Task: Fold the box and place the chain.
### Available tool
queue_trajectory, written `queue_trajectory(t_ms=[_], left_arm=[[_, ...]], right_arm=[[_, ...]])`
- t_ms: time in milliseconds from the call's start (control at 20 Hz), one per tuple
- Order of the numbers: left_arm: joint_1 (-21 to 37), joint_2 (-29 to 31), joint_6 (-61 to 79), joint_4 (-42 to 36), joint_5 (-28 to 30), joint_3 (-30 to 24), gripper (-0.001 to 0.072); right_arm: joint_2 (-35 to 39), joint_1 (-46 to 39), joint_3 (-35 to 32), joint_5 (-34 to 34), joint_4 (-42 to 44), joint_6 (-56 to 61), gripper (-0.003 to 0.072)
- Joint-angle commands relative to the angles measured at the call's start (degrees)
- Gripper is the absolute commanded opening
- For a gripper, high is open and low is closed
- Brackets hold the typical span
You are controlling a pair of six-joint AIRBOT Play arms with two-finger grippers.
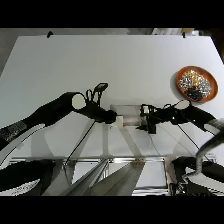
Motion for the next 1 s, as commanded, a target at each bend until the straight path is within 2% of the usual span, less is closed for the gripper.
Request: queue_trajectory(t_ms=[0, 350, 650, 800, 950], left_arm=[[-1.8, -0.4, -10.1, 9.0, -1.4, 2.0, 0.0296], [-4.5, -1.2, -20.5, 16.6, -5.1, 5.4, 0.0296], [-8.7, -10.6, -34.2, 26.0, -17.4, 16.5, 0.0295], [-10.5, -14.0, -38.0, 26.5, -16.9, 19.4, 0.0295], [-11.3, -15.6, -40.8, 26.5, -16.2, 19.5, 0.0293]], right_arm=[[0.0, 0.0, 0.0, 0.0, 0.0, 0.0, 0.0407], [0.0, 0.0, 0.0, 0.0, 0.0, 0.0, 0.0407], [0.0, 0.0, 0.0, 0.0, 0.0, 0.0, 0.0407], [0.0, 0.0, 0.0, 0.0, 0.0, 0.0, 0.0407], [0.0, 0.0, 0.0, 0.0, 0.0, 0.0, 0.0407]])
